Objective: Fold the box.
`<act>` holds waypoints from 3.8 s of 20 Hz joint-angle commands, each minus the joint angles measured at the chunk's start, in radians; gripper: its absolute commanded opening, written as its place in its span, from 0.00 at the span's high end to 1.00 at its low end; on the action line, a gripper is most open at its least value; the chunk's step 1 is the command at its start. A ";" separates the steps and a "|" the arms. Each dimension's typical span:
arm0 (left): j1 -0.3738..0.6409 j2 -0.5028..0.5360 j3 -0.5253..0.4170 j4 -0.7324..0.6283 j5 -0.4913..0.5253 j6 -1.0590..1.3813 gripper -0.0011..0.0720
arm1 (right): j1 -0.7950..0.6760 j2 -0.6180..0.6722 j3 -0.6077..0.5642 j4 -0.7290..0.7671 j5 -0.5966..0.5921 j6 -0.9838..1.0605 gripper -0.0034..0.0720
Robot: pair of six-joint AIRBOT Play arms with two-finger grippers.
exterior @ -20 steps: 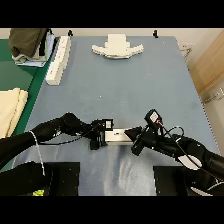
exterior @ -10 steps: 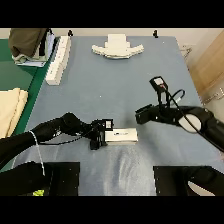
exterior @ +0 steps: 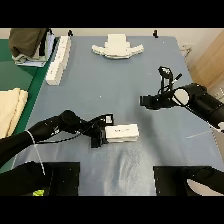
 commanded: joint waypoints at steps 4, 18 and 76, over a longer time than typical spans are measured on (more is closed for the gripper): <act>0.164 0.211 0.018 0.176 -0.014 -0.323 0.43 | -0.007 -0.015 0.010 -0.016 0.003 0.055 0.90; 0.965 0.149 0.021 0.516 0.272 -0.801 0.43 | -0.007 -0.017 0.010 -0.015 0.000 0.055 0.90; 0.453 -0.060 0.698 0.673 -0.426 -1.219 0.97 | -0.003 -0.223 0.261 0.101 0.095 -0.153 0.90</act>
